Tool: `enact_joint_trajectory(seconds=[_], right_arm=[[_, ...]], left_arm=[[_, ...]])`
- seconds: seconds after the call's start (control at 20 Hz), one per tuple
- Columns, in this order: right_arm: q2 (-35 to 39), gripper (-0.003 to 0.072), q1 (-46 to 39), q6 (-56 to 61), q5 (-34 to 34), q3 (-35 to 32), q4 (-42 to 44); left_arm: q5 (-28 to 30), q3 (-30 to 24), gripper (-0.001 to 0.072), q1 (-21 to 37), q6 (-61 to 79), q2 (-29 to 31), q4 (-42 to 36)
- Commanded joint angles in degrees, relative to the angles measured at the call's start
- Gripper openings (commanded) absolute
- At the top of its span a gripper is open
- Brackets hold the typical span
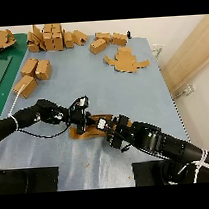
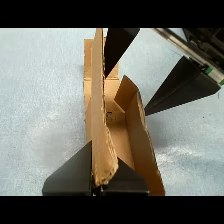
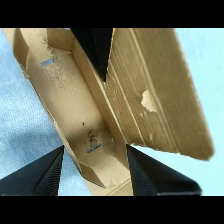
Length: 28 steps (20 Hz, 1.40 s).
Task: Fold the box.
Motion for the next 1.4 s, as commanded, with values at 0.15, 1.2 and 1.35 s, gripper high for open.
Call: enact_joint_trajectory(seconds=[0.15, 1.2, 1.35], right_arm=[[0.39, 0.072, -0.04, 0.02, 1.46, 0.17, 0.26], [2.43, 0.0703, -13.84, -44.98, 1.14, 1.68, 29.73], [0.44, 0.0703, -17.2, -54.07, -0.44, 1.68, 36.54]], left_arm=[[0.02, 0.0, 0.0014, 0.0, 0.02, 0.02, 0.0], [0.04, 0.0, 0.0013, 0.0, 0.0, 0.02, 0.0], [0.04, 0.0, 0.0013, 0.0, 0.0, 0.02, -0.02]])
